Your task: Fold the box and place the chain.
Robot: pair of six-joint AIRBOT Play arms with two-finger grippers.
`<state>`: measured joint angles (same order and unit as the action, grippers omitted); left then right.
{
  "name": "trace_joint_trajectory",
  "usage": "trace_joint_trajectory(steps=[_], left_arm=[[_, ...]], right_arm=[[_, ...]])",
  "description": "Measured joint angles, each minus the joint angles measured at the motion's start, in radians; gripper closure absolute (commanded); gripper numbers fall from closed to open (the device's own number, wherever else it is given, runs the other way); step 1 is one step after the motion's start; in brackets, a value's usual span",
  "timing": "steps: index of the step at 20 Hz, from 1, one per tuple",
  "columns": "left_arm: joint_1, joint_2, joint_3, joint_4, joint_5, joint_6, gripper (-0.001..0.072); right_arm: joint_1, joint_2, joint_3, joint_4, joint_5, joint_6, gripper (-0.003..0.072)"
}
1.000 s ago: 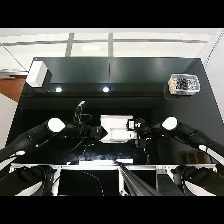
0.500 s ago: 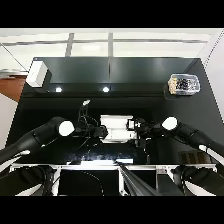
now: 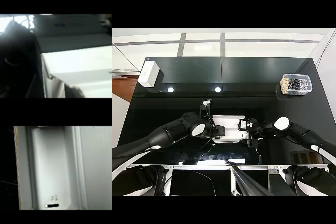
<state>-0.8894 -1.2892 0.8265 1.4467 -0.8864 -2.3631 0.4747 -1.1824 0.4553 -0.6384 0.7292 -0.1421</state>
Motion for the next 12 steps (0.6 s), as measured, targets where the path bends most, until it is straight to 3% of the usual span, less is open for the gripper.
trace_joint_trajectory(steps=[4, 12], left_arm=[[-0.009, -0.023, 0.015, 0.021, -0.021, -0.072, 0.0362], [-0.013, -0.045, 0.022, 0.037, -0.032, -0.136, 0.0380]], right_arm=[[0.000, 0.000, 0.000, 0.000, 0.000, 0.000, 0.0226], [0.001, 0.000, 0.000, 0.000, 0.000, 0.000, 0.0226]])
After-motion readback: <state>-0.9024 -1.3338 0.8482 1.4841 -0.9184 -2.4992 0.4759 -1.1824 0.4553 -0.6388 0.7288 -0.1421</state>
